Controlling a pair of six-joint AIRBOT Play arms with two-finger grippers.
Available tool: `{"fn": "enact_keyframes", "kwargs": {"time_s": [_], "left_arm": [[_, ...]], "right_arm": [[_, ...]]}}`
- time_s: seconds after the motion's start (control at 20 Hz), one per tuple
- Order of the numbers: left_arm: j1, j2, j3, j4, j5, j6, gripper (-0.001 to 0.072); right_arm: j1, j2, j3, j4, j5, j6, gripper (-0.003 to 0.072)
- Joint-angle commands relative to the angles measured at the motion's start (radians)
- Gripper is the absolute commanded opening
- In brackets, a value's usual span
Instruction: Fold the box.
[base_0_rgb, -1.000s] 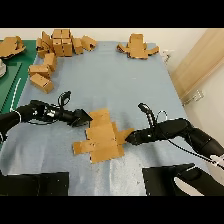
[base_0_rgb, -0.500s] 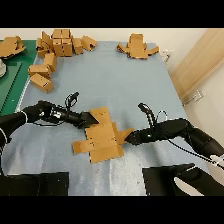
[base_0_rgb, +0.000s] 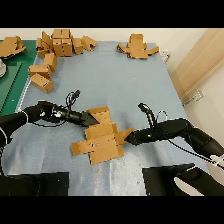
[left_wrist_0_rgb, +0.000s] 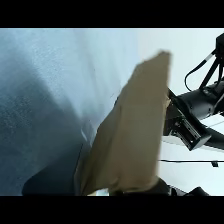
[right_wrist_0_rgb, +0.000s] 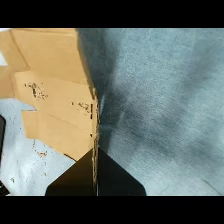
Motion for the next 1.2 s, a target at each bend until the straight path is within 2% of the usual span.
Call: {"fn": "enact_keyframes", "kwargs": {"time_s": [0.0, 0.4, 0.5, 0.75, 0.8, 0.85, 0.9, 1.05, 1.15], "left_arm": [[0.000, -0.001, 0.000, -0.006, -0.004, 0.048, 0.0237], [0.000, -0.001, 0.000, 0.006, -0.008, 0.085, 0.0233], [0.000, -0.001, 0.000, 0.010, -0.007, 0.101, 0.0041], [0.000, -0.002, 0.000, 0.006, -0.006, 0.156, 0.0014], [0.000, -0.002, 0.000, -0.001, -0.004, 0.165, 0.0014], [0.000, 0.000, 0.006, -0.005, -0.005, 0.183, 0.0015], [0.000, 0.000, 0.018, -0.006, -0.013, 0.193, 0.0015], [-0.031, 0.011, 0.059, -0.006, -0.028, 0.207, 0.0014], [-0.085, 0.042, 0.066, -0.006, -0.013, 0.285, 0.0014]], "right_arm": [[0.001, 0.001, 0.000, 0.000, 0.000, 0.001, -0.0002], [0.001, 0.001, 0.000, -0.003, 0.000, 0.001, -0.0002], [0.001, 0.001, 0.000, -0.003, 0.000, 0.001, -0.0002], [0.001, 0.001, 0.000, -0.003, 0.018, 0.001, 0.0005], [0.001, 0.001, 0.000, -0.003, 0.027, 0.006, 0.0107], [0.000, 0.001, 0.001, -0.006, 0.037, 0.015, 0.0265], [-0.002, 0.001, 0.004, -0.020, 0.056, 0.031, 0.0302], [-0.042, 0.001, 0.029, -0.145, 0.137, 0.246, 0.0301], [-0.089, 0.001, 0.053, -0.246, 0.146, 0.369, 0.0292]]}}
